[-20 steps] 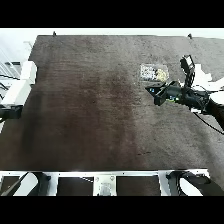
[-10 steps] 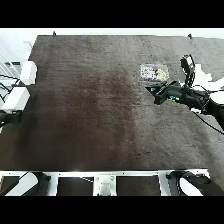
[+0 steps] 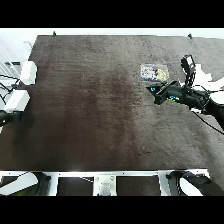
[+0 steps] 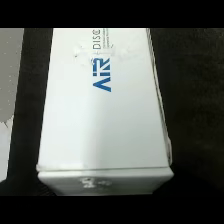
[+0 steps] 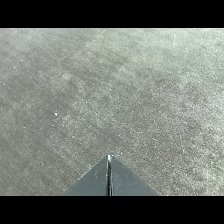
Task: Fold the box and place the chain.
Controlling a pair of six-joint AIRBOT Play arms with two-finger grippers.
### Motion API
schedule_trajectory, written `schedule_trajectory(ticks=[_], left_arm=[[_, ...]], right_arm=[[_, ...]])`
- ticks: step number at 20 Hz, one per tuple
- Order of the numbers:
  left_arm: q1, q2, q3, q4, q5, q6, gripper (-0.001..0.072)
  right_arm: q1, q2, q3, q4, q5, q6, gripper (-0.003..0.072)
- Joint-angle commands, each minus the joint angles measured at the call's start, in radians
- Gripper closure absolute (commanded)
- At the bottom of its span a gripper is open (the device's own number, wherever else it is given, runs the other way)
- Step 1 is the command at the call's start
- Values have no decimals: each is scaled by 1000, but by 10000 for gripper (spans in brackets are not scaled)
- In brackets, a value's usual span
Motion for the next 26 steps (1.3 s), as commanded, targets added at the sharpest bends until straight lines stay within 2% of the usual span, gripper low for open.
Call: schedule_trajectory(ticks=[1,6,8,10,11,12,13,14,16,18,19,20,21,24,25,26], left_arm=[[0,-70,69,3,-69,2,695],[0,-118,98,21,-64,-34,685],[0,-118,100,28,-23,-52,236],[0,-118,100,37,10,-60,87],[0,-118,100,37,27,-61,-10],[0,-118,100,41,41,-62,-11],[0,-117,101,46,39,-67,-11],[0,-111,102,71,21,-85,-11],[0,-103,103,117,-8,-89,-11],[0,-57,103,195,-12,-155,-11],[0,-20,104,243,-18,-198,-11],[0,19,104,275,-36,-244,-11],[0,57,104,292,-83,-266,-11],[0,177,105,279,-244,-267,-8],[0,220,105,232,-277,-261,63],[0,262,105,164,-297,-250,334]], right_arm=[[0,0,-1,0,-2,0,679],[0,0,-1,2,-3,0,678],[0,0,0,3,-4,1,678],[0,0,0,4,-4,2,677],[0,0,0,4,-4,4,636],[0,0,0,4,-4,4,527],[0,0,0,4,-4,3,462],[0,0,0,4,-4,3,458],[0,0,0,8,-5,4,370],[0,0,0,11,-5,4,358],[-1,0,0,11,-5,3,325],[-2,0,0,11,-5,4,214],[-2,0,0,11,-10,4,177],[-2,0,0,62,-38,3,170],[-2,0,0,90,-46,3,222],[-2,1,0,115,-50,3,401]])
